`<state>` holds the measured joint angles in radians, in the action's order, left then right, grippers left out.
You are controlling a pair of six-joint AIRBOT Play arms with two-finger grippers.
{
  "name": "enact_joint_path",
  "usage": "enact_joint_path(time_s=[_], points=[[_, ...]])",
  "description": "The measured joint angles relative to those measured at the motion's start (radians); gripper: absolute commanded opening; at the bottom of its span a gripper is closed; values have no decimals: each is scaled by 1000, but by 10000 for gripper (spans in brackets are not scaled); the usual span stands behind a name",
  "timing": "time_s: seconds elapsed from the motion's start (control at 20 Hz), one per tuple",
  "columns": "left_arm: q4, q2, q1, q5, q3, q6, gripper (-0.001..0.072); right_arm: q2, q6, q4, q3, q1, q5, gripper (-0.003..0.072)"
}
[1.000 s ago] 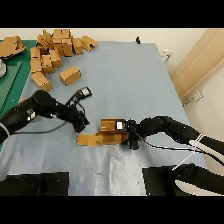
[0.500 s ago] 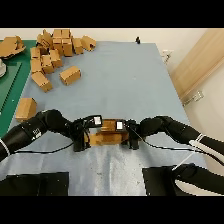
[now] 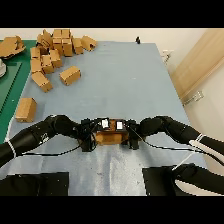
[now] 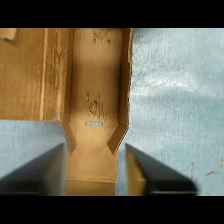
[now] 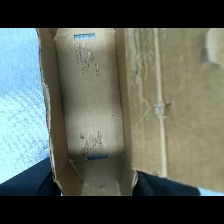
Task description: Fold the box.
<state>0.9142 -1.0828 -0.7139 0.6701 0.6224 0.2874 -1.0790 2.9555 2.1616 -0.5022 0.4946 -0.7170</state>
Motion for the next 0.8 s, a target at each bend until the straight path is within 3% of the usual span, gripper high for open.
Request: enact_joint_path(time_s=[0.3, 0.35, 0.4, 0.8], points=[[-13, -13, -8, -37, 0, 0, 281, 0, 0, 4, 0, 0, 0, 508], [-15, -13, -9, -41, 0, 0, 234, 0, 0, 6, 0, 0, 0, 508], [-19, -14, -10, -47, 0, 0, 47, 0, 0, 7, 0, 0, 0, 508], [-41, -14, -10, -57, 0, -7, 40, 0, 0, 11, 0, 0, 0, 509]])
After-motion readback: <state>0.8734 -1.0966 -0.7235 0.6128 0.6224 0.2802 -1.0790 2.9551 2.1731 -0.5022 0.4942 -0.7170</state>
